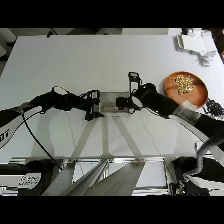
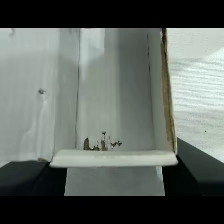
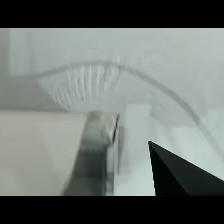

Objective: Fold the box and place the chain.

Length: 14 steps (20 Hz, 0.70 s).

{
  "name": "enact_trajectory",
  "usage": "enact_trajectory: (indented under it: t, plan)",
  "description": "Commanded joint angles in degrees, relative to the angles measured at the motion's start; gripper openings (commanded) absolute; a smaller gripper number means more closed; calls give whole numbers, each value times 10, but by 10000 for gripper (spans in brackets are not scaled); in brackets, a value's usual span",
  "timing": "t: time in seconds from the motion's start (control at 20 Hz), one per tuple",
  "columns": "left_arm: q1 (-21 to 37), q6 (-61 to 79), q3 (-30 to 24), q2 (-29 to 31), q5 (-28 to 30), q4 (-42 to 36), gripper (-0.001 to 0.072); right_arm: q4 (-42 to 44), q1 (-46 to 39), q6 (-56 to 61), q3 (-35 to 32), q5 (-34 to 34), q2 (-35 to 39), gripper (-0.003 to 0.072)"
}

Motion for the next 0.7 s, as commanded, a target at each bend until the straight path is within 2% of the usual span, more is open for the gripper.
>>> enact_trajectory:
  t: [0.0, 0.2, 0.35, 0.5, 0.6, 0.65]
  plan:
    - [0, 0, 0, 0, 0, 0, 108, 0, 0, -85, 1, 33, 73, 608]
    - [0, 0, 0, 0, 0, 0, 108, -7, -38, -171, 1, 37, 186, 605]
    - [0, 0, 0, 0, 0, 0, 108, -6, -144, -219, 1, 40, 237, 606]
    - [0, 0, 0, 0, 0, 0, 108, -6, -297, -260, 1, 43, 227, 610]
    - [0, 0, 0, 0, 0, 0, 108, -6, -394, -284, 1, 34, 209, 673]
    - [0, 0, 0, 0, 0, 0, 108, -3, -435, -306, 1, 26, 196, 681]
